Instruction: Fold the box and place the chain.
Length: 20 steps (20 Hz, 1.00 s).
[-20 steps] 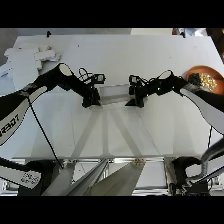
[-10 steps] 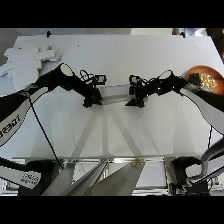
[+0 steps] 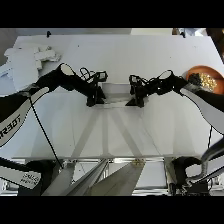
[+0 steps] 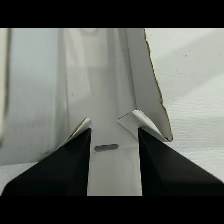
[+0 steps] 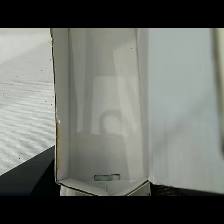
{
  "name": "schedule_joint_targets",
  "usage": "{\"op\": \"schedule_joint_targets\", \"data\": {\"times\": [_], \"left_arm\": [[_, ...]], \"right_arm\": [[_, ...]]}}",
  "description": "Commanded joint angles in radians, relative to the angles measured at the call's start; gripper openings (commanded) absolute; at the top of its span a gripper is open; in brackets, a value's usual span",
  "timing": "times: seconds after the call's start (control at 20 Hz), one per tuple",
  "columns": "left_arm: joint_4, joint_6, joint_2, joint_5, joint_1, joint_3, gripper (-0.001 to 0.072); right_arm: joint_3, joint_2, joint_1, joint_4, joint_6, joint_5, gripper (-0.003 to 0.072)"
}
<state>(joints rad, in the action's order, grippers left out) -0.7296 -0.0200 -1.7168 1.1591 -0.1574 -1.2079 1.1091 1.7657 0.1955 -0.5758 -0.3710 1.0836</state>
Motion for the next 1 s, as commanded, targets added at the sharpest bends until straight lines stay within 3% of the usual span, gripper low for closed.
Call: {"op": "schedule_joint_targets", "data": {"times": [0.0,0.05,0.15,0.25,0.3,0.65,0.75,0.95], "left_arm": [[0.003,0.028,0.000,0.026,0.000,0.001,0.0361],[0.001,0.028,0.000,0.029,0.000,0.001,0.0410],[-0.001,0.028,0.000,0.037,0.003,0.001,0.0399],[-0.001,0.028,0.000,0.060,0.016,0.001,0.0144],[-0.001,0.028,0.002,0.075,0.028,0.001,0.0060],[0.000,0.028,0.120,0.196,0.171,0.001,0.0051],[-0.015,0.028,0.155,0.228,0.221,0.001,0.0012],[-0.212,0.124,0.189,0.225,0.253,0.002,0.0009]], "right_arm": [[0.000,0.001,0.001,0.000,0.000,0.001,0.0456],[0.000,0.001,0.001,0.000,0.001,0.001,0.0456],[0.000,0.001,0.001,0.000,0.000,0.001,0.0456],[0.000,0.001,0.001,0.000,0.001,0.001,0.0456],[0.000,0.001,0.001,0.000,0.000,0.001,0.0456],[0.000,0.001,0.001,0.000,0.000,0.001,0.0456],[0.000,0.001,0.001,0.000,0.001,0.001,0.0456],[0.000,0.001,0.001,0.000,0.001,0.001,0.0456]]}}
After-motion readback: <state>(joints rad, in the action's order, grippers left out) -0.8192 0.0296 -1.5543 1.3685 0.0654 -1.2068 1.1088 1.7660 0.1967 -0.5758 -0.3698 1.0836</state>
